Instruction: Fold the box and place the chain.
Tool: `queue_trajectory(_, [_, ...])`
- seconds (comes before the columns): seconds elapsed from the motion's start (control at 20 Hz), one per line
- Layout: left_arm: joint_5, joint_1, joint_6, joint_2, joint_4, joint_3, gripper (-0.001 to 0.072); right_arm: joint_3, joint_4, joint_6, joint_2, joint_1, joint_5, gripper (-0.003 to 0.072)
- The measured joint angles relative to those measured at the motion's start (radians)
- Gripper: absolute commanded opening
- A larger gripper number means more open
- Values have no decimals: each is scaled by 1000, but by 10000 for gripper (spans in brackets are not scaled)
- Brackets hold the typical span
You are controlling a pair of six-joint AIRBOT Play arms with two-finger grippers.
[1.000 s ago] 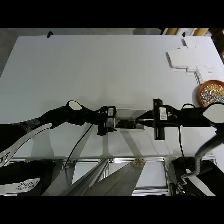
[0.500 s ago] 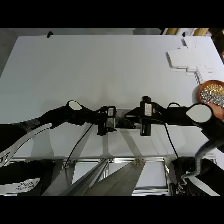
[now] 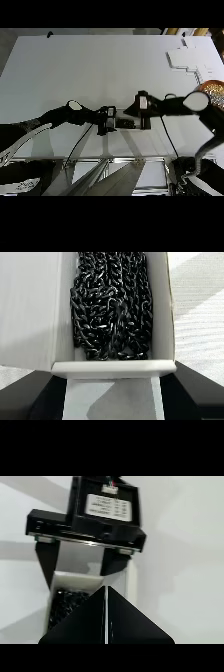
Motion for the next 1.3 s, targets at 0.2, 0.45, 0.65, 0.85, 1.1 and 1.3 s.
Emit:
queue_trajectory(0.2, [0, 0, 0, 0, 0, 0, 149, 134, -104, 158, -127, -71, 83, 16])
queue_trajectory(0.45, [0, 0, 0, 0, 0, 0, 149, 177, -214, 263, -238, -89, 167, 16])
queue_trajectory(0.65, [0, 0, 0, 0, 0, 0, 149, 169, -254, 285, -254, -42, 202, 17])
queue_trajectory(0.85, [0, 0, 0, 0, 0, 0, 149, 159, -267, 291, -223, 29, 219, 185])
queue_trajectory(1.1, [0, 0, 0, 0, 0, 0, 149, 101, -275, 291, -194, 92, 180, 207])
queue_trajectory(1.3, [0, 0, 0, 0, 0, 0, 149, 66, -309, 291, -187, 153, 134, 207])
